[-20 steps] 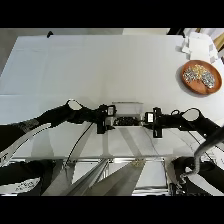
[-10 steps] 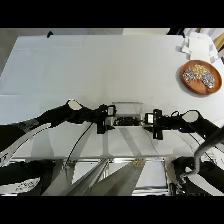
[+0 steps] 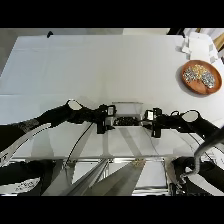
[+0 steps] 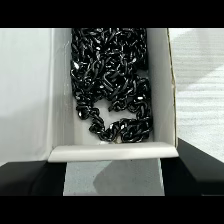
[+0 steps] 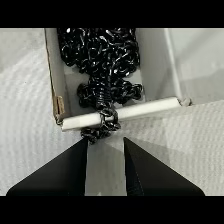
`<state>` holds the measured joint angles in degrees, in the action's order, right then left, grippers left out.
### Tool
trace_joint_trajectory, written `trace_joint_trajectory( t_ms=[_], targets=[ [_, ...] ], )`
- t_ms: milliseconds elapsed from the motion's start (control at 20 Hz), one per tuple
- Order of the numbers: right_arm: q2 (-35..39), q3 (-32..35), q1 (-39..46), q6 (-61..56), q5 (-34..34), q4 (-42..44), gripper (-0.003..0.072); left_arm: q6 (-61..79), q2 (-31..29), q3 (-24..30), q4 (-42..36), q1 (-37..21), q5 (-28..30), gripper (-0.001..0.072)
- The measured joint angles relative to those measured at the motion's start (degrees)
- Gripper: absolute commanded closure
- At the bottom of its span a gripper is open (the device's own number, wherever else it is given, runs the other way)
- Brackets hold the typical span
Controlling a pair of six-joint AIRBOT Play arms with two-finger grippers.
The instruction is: Fold the box and place the chain.
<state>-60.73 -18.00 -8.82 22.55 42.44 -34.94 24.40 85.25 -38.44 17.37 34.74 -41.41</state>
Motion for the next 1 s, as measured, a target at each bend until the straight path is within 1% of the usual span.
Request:
trace_joint_trajectory(
  t_ms=[100,200,750,800,850,1000],
  targets=[
    [-0.2,0.0,0.0,0.2,0.1,0.2,0.0432,0.0,0.0,0.0,0.0,0.0,0.0,0.0439],
    [-0.7,0.1,0.0,0.4,0.1,0.2,0.0465,0.0,0.0,0.0,0.0,0.0,0.0,0.0439],
    [-1.8,0.1,0.0,1.9,0.3,1.2,0.0471,0.0,0.0,0.0,0.0,0.0,0.0,0.0439],
    [-1.8,0.2,0.0,2.0,0.6,1.4,0.0495,0.0,0.0,0.0,0.0,0.0,0.0,0.0439],
    [-1.8,0.2,0.0,2.4,0.7,1.6,0.0554,0.0,0.0,0.0,0.0,0.0,0.0,0.0439],
    [-1.8,0.2,0.0,3.0,1.2,2.0,0.0595,0.0,0.0,0.0,0.0,0.0,0.0,0.0439]
  ],
)
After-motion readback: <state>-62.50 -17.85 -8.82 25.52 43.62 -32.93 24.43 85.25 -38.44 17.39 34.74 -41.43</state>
